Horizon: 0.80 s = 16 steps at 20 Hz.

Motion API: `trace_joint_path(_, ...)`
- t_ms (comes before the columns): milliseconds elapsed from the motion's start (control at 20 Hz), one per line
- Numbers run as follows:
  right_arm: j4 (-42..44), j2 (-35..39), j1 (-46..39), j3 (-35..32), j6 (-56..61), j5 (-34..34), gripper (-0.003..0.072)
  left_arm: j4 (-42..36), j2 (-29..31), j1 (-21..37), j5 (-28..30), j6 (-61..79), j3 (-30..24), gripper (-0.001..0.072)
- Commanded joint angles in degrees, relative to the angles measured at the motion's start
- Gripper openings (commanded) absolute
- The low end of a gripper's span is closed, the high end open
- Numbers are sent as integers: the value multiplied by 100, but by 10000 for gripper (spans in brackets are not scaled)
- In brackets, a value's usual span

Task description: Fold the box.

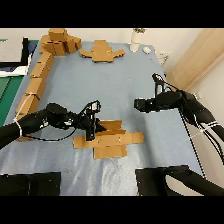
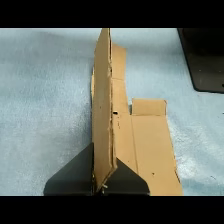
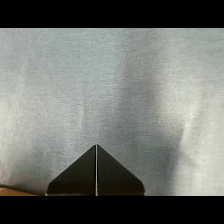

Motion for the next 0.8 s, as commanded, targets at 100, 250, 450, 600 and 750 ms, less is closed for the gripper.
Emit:
trace_joint_path(100, 2, -2, -2, 7, 0, 28, 2, 11, -116, 0, 59, -109, 4, 11)
trace_joint_path(250, 2, -2, -2, 7, 2, 26, 2, 9, -170, 0, 52, -155, 0, 12)
trace_joint_path(450, -2, 0, -2, 7, 4, -118, 2, 7, -168, 0, 50, -153, 2, 12)
trace_joint_path(600, -17, 37, -2, 9, 186, -699, 1, 4, -168, -2, 52, -151, 2, 12)
trace_joint_path(750, -409, 302, 122, 9, 560, -1412, 0, 4, -168, -2, 52, -151, 2, 12)
